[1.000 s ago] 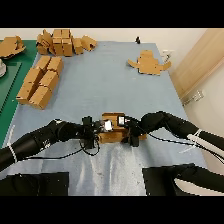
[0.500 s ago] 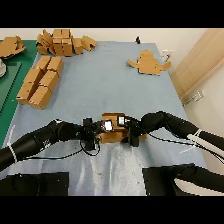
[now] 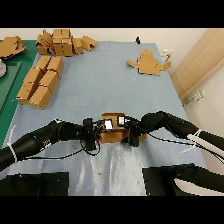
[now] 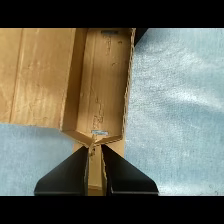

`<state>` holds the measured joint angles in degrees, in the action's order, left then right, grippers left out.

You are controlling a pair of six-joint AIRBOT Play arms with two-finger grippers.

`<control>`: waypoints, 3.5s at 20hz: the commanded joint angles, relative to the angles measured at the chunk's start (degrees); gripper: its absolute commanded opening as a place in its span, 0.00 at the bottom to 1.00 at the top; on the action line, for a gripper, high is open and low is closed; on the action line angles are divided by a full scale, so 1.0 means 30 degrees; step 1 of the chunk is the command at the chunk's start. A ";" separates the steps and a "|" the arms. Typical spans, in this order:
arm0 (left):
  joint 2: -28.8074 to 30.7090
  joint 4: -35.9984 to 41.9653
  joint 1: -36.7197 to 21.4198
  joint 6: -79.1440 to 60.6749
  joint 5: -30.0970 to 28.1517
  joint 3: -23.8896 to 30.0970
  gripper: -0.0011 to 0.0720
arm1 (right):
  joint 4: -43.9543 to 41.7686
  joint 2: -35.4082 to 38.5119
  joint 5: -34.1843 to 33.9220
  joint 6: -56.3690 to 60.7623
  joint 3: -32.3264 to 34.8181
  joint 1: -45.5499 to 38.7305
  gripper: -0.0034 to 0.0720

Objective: Fold the box.

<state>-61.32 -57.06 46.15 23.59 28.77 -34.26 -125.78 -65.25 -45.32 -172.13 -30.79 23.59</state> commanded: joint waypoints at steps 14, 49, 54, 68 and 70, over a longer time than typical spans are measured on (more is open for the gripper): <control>-0.1508 0.0590 0.1049 -0.1144 -0.2076 -0.0699 0.03 | -0.0007 -0.0007 0.0000 0.0007 0.0015 0.0022 0.64; 0.3337 -0.9566 -0.0918 1.9598 0.2718 -0.0627 0.03 | -0.0007 -0.0007 -0.0138 0.0015 0.0015 0.0022 0.64; 0.5960 -1.0958 -0.3483 2.8596 0.6251 0.0699 0.03 | -0.0007 -0.0007 -0.0131 0.0007 0.0015 0.0022 0.64; 0.3279 -0.2601 -0.3497 3.0775 0.0423 0.4138 0.03 | -0.0007 -0.0007 -0.0124 0.0015 0.0015 0.0022 0.64; 0.2871 -0.2062 -0.3009 3.0767 -0.0809 0.4138 0.03 | -0.0007 -0.0007 -0.0124 0.0015 0.0015 0.0022 0.64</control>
<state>-50.72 -66.78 35.42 115.96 31.33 -22.02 -125.78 -65.25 -45.71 -172.11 -30.79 23.62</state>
